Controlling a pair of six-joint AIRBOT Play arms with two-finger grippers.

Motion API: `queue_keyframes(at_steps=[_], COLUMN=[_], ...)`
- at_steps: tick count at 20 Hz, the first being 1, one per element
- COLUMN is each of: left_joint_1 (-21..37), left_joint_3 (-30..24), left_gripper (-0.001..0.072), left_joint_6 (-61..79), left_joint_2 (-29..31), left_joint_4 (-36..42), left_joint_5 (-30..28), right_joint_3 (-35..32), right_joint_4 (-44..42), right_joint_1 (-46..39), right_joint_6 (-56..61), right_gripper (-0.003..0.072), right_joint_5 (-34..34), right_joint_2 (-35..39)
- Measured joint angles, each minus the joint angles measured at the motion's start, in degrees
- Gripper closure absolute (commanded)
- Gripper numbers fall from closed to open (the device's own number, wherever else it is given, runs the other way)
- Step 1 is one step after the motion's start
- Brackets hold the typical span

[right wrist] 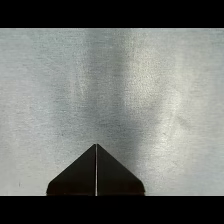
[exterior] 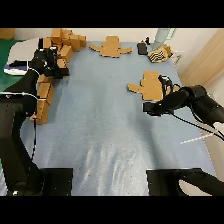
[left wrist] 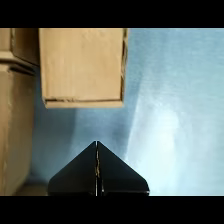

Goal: Fold the box.

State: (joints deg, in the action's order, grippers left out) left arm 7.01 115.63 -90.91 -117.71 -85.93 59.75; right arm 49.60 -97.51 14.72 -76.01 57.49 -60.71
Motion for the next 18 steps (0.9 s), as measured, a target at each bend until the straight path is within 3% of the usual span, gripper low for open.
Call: queue_keyframes(at_steps=[6,9,12,18], left_joint_1=[-4.52,-9.77,-16.17,-27.65], left_joint_3=[-0.48,-4.33,-15.56,-48.92], left_gripper=[0.0700,0.0700,0.0700,0.0698], left_joint_6=[4.57,6.10,6.03,1.64], left_joint_2=[5.35,11.15,20.33,43.71], left_joint_4=[1.90,2.19,2.58,6.21], left_joint_5=[11.54,14.16,14.19,2.80], right_joint_3=[0.00,0.00,0.00,0.00], right_joint_4=[0.00,0.00,0.02,0.00], right_joint_1=[-0.02,0.00,-0.02,0.00], right_joint_6=[0.00,0.00,0.00,0.00], right_gripper=[0.0682,0.0682,0.0682,0.0682], right_joint_5=[0.02,0.02,0.00,0.02], right_joint_2=[-0.02,0.00,0.00,0.00])
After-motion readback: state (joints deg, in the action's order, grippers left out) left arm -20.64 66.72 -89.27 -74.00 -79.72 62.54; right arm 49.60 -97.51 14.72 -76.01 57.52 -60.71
